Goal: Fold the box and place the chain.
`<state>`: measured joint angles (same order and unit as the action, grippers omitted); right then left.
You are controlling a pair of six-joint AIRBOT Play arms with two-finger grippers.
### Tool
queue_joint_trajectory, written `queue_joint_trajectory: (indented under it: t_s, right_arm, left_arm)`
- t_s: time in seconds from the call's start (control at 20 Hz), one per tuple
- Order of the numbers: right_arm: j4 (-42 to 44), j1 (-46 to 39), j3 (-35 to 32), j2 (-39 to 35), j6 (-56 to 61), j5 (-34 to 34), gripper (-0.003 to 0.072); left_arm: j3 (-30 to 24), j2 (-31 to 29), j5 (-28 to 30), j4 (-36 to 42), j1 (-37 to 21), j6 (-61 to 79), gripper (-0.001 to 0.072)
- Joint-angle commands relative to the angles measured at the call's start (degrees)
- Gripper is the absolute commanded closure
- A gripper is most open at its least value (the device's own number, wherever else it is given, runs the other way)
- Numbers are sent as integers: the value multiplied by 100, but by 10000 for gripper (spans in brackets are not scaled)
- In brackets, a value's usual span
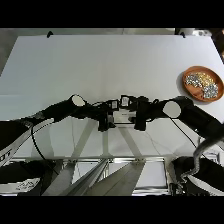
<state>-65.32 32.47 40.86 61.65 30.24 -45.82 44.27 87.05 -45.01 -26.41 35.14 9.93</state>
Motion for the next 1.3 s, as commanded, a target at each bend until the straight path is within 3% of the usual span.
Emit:
queue_joint_trajectory:
  t_s: [0.0,0.45,0.5,0.6,0.65,1.15,1.2,1.25]
  right_arm:
    - [-28,33,-90,44,111,-2,346]
    - [-74,245,-302,11,109,461,339]
    - [-70,234,-302,-39,107,531,305]
    - [-68,234,-302,-155,107,684,112]
    - [-68,234,-302,-190,107,734,103]
    - [151,234,-302,-476,79,638,109]
    - [131,234,-304,-472,76,511,126]
    - [129,234,-308,-459,81,420,240]
  left_arm:
    - [0,-4,-22,-11,-2,11,313]
    - [0,-4,-20,-11,-2,9,313]
    - [0,-4,-22,-11,-2,11,313]
    - [0,-4,-22,-11,-2,9,313]
    - [0,-4,-22,-11,-2,9,313]
    - [0,-4,-20,-13,-2,9,313]
    - [0,-4,-20,-11,-2,11,313]
    - [0,-4,-22,-11,-2,9,313]
